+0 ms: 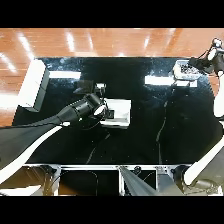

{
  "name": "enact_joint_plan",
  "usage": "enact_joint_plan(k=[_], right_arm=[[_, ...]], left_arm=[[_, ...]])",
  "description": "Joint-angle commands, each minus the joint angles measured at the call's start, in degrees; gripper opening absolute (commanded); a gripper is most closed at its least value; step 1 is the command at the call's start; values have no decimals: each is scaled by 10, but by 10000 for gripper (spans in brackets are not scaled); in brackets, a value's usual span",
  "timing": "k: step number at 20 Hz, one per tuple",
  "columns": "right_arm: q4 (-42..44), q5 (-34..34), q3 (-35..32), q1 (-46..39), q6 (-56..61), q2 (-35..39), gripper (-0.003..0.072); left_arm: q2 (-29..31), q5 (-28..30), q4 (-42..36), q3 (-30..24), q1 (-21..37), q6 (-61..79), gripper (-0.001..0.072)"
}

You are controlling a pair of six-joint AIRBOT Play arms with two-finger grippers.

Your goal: Fold the box and place the chain.

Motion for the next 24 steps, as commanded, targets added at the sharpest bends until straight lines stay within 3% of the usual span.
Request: enact_joint_plan(k=[1, 15, 16, 17, 18, 20, 21, 22, 24], right_arm=[[1, -11, 9, -2, -5, -16, 703], [1, -25, 9, 1, -5, -25, 701], [2, -23, 9, 1, -6, -25, 619], [2, -22, 9, 1, -9, -25, 391], [2, -23, 9, 1, -17, -25, 314], [2, -24, 9, 1, -19, -25, 272], [2, -23, 9, 1, -27, -25, 66], [5, -22, 9, 2, -34, -25, 31], [7, -20, 9, 4, -37, -24, 30]], left_arm=[[0, 2, 0, 0, 1, 0, 17], [0, 4, 1, 0, 1, 0, 17], [0, 4, 2, 0, 1, 0, 17], [0, 6, 2, 0, 1, 0, 17], [0, 8, 2, 0, 1, 0, 17], [0, 9, 2, 0, 1, 0, 17], [0, 10, 2, 0, 1, 0, 17], [0, 9, 2, 0, 1, 0, 17], [0, 10, 2, 0, 1, 0, 17]])
